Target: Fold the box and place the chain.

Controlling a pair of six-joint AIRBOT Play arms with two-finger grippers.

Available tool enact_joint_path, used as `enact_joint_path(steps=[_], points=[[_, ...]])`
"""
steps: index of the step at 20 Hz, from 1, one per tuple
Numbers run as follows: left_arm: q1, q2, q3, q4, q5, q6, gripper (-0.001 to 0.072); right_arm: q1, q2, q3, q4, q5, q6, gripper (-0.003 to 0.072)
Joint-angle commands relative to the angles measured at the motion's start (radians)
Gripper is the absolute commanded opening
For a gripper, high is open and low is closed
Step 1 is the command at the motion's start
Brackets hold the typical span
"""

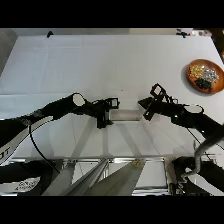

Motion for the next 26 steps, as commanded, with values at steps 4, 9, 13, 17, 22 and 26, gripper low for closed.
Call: enact_joint_path(steps=[4, 9, 13, 17, 22, 26], points=[[0.000, 0.000, -0.001, 0.009, 0.000, -0.002, 0.0212, -0.001, 0.270, 0.024, -0.394, 0.054, 0.082, 0.0002], [0.000, 0.000, -0.001, 0.009, 0.000, -0.002, 0.0212, 0.003, 0.325, 0.023, -0.960, 0.371, 0.319, 0.0005], [0.000, 0.000, -0.001, 0.008, 0.000, -0.002, 0.0212, 0.002, 0.286, 0.023, -0.897, 0.288, 0.343, 0.0549], [0.000, 0.000, -0.001, 0.009, 0.000, -0.002, 0.0212, 0.003, 0.192, 0.023, -0.855, 0.241, 0.338, 0.0525], [0.000, 0.000, -0.001, 0.009, 0.000, -0.002, 0.0212, 0.003, 0.086, 0.023, -0.659, 0.202, 0.238, 0.0413], [-0.001, 0.000, -0.001, 0.009, 0.000, -0.002, 0.0212, 0.003, 0.030, 0.023, -0.586, 0.202, 0.177, 0.0394]])
